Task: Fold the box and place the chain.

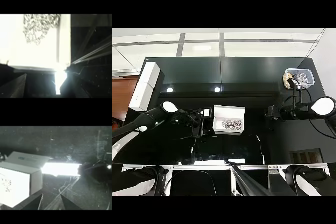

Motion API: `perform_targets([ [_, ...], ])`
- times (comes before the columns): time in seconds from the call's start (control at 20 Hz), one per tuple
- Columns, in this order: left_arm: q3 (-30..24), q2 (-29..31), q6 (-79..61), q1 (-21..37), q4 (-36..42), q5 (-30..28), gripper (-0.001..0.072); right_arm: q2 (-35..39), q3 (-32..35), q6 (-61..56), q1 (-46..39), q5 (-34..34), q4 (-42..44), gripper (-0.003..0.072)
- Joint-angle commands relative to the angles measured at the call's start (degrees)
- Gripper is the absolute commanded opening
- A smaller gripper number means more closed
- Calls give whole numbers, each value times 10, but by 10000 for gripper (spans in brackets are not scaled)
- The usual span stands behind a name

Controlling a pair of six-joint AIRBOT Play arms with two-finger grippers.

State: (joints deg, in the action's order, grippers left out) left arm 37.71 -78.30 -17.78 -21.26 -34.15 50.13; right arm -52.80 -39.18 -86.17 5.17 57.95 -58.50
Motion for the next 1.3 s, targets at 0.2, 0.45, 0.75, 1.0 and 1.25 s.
perform_targets([
  [0.2, 34, -28, 17, -20, 2, -18, 710, 0, 0, 0, 0, 0, 0, 245],
  [0.45, 43, -34, 17, -22, 3, -19, 709, 0, 0, 0, 0, 0, 0, 245],
  [0.75, 45, -36, 17, -21, 1, -35, 709, 0, 0, 0, 0, 0, 0, 245],
  [1.0, 45, -36, 12, -21, 2, -32, 709, 0, 0, 0, 0, -2, 0, 245],
  [1.25, 45, -36, -2, -22, 14, -29, 709, 0, 0, 0, 0, -4, 0, 245],
])
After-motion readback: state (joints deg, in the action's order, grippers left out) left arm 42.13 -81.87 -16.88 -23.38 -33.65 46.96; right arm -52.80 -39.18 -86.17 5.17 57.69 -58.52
